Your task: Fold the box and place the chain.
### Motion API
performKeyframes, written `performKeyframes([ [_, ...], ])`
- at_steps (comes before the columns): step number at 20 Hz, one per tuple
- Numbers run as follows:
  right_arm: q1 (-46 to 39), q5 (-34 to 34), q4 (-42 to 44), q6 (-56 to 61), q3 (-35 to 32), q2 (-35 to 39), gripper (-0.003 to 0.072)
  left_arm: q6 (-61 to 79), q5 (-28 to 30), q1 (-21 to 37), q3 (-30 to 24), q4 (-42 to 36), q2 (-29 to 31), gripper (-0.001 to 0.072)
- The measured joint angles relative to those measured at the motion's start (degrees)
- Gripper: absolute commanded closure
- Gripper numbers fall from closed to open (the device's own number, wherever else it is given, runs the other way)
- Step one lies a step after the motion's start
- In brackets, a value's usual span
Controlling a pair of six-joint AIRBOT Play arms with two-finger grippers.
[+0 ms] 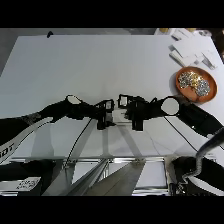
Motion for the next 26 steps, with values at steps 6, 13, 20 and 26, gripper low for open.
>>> performKeyframes([
  [6, 0.0, -1.2, 2.2, 0.3, -0.5, 0.0, 0.0528, -0.1, -0.2, 0.0, 0.0, 0.0, 0.0, 0.0502],
  [13, 0.0, -3.6, 3.1, 0.8, -0.5, 0.0, 0.0549, -0.2, 0.2, 0.0, 0.0, -0.3, 0.0, 0.0502],
  [20, 0.4, -3.5, 3.4, 0.8, -1.2, 0.0, 0.0481, -0.1, 0.0, 0.0, 0.0, -0.2, 0.0, 0.0502],
  [26, 2.1, -4.7, 2.8, 0.3, -3.5, 0.8, 0.0344, 0.1, -0.6, 0.0, 0.0, 0.0, 0.0, 0.0502],
])
